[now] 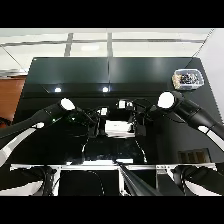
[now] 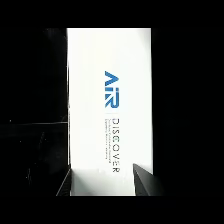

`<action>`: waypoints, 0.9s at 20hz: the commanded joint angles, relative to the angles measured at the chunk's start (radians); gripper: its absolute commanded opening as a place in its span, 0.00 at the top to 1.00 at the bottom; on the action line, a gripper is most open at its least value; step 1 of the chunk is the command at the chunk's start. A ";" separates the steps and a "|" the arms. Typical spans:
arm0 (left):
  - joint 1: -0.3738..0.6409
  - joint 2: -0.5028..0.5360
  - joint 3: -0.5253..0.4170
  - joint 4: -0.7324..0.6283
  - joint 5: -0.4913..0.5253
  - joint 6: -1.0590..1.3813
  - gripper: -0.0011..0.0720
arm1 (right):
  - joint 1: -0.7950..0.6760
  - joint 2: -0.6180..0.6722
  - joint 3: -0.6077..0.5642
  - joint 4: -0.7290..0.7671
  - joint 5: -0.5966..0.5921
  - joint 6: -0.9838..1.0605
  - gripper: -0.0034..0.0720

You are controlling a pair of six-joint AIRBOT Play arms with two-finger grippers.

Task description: Fold the box and place the chain.

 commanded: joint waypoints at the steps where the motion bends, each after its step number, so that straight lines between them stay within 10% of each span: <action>1: 0.000 0.000 0.001 0.000 0.003 0.000 0.35 | 0.000 -0.003 -0.001 -0.008 0.005 0.000 0.37; 12: 0.001 0.000 0.001 0.000 0.059 0.000 0.35 | -0.005 0.097 0.001 -0.010 0.042 0.039 0.37; 15: 0.001 0.000 0.001 0.000 0.091 0.000 0.35 | -0.060 0.166 0.001 0.016 0.037 0.355 0.37; 16: 0.001 0.000 0.001 0.000 0.100 0.000 0.35 | -0.093 0.172 0.000 0.016 0.051 0.494 0.41; 18: 0.001 0.000 0.001 0.000 0.104 0.000 0.35 | -0.161 0.168 -0.024 0.085 0.082 0.703 0.93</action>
